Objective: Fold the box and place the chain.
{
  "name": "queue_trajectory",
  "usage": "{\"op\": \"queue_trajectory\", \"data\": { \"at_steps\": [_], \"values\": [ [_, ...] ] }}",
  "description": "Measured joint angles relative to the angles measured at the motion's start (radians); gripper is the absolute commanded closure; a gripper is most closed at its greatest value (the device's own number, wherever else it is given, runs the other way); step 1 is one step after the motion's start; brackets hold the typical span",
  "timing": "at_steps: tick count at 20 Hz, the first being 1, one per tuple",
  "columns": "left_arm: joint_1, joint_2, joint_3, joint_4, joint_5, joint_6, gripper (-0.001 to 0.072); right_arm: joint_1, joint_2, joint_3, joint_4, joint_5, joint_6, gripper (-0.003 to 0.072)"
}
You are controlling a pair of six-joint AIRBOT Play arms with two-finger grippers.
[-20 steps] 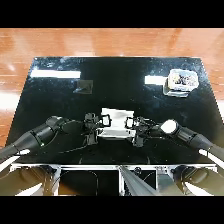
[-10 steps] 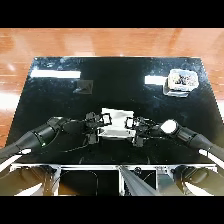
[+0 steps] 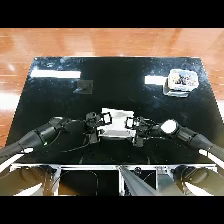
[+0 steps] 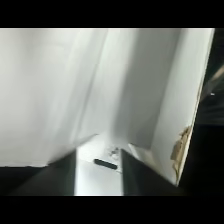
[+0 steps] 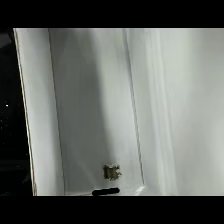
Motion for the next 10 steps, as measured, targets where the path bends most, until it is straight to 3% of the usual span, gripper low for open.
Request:
{"op": "queue_trajectory", "data": {
  "at_steps": [4, 6, 7, 8, 10],
  "values": [
    [-0.001, -0.001, 0.0, -0.002, -0.013, 0.0, 0.0454, 0.0, 0.0, 0.0, 0.001, 0.001, 0.0, 0.0081],
    [-0.001, -0.001, 0.0, -0.003, -0.019, -0.001, 0.0353, 0.0, 0.0, 0.0, 0.0, 0.0, 0.0, 0.0081],
    [-0.001, -0.001, 0.0, -0.004, -0.02, -0.003, 0.0358, 0.0, 0.0, 0.0, 0.0, 0.0, 0.0, 0.0081],
    [-0.001, -0.001, 0.0, -0.004, -0.021, -0.005, 0.038, 0.0, 0.0, 0.0, 0.0, 0.0, 0.0, 0.0081],
    [-0.001, -0.001, 0.001, -0.003, -0.022, -0.008, 0.0642, 0.0, 0.0, 0.0, 0.0, 0.001, 0.0, 0.0081]
  ]
}}
